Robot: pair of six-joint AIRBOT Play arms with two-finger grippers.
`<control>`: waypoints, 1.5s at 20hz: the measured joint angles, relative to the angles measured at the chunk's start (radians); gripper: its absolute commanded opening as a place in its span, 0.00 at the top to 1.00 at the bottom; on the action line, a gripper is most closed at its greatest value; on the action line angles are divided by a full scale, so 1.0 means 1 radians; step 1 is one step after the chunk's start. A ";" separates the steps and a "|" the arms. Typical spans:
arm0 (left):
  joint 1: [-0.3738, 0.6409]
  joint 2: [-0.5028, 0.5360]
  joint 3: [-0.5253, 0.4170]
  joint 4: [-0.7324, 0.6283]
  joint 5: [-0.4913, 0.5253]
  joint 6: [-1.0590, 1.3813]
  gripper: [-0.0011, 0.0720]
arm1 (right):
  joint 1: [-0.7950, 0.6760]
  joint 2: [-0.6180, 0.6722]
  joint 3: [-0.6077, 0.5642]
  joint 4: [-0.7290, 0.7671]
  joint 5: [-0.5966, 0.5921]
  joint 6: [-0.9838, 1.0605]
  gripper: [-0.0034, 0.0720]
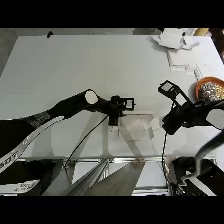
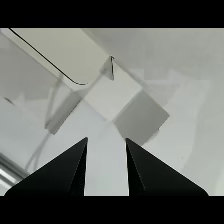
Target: Fold the box and place the chain.
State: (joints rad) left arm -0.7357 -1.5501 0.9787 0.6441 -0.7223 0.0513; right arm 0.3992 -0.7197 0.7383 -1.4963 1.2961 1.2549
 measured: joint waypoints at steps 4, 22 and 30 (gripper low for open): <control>-0.001 -0.011 0.000 -0.003 -0.006 0.000 0.98 | 0.000 0.000 0.000 0.000 -0.003 -0.001 0.63; -0.002 -0.018 -0.001 0.008 -0.026 0.001 0.93 | 0.000 0.000 0.000 0.002 -0.004 -0.047 0.94; -0.015 -0.014 0.000 0.017 -0.039 -0.009 0.98 | 0.000 0.000 0.000 0.008 0.000 -0.078 0.94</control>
State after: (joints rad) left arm -0.7506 -1.5642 0.9783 0.6609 -0.7609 0.0425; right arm 0.3992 -0.7197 0.7383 -1.4887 1.2964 1.1770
